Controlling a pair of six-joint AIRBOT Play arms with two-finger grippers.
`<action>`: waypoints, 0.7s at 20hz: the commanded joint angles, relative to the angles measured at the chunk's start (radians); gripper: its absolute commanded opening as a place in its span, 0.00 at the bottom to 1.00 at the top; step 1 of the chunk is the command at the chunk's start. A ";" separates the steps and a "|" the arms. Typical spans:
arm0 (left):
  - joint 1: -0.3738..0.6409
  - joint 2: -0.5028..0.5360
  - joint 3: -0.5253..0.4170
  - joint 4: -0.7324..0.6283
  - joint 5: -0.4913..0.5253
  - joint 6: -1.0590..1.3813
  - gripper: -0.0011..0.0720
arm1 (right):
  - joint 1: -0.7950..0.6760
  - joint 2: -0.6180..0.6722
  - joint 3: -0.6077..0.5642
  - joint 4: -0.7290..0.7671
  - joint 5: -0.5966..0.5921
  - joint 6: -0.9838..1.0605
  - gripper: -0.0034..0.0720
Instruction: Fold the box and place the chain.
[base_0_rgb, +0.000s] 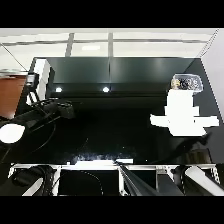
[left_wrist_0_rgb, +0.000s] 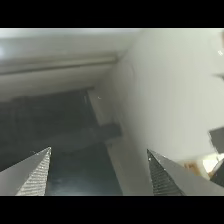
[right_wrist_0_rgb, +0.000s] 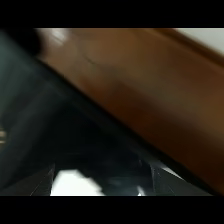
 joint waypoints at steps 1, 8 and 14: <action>-0.068 -0.067 0.000 -0.004 0.053 -0.003 0.97 | -0.202 -0.224 0.167 0.164 0.253 -0.291 0.96; -0.089 -0.121 0.000 -0.003 0.051 -0.003 0.97 | -0.221 -0.656 0.455 0.511 0.836 -0.535 0.96; -0.089 -0.126 0.000 -0.003 0.051 -0.003 0.97 | -0.111 -0.742 0.481 0.415 0.892 -0.525 0.96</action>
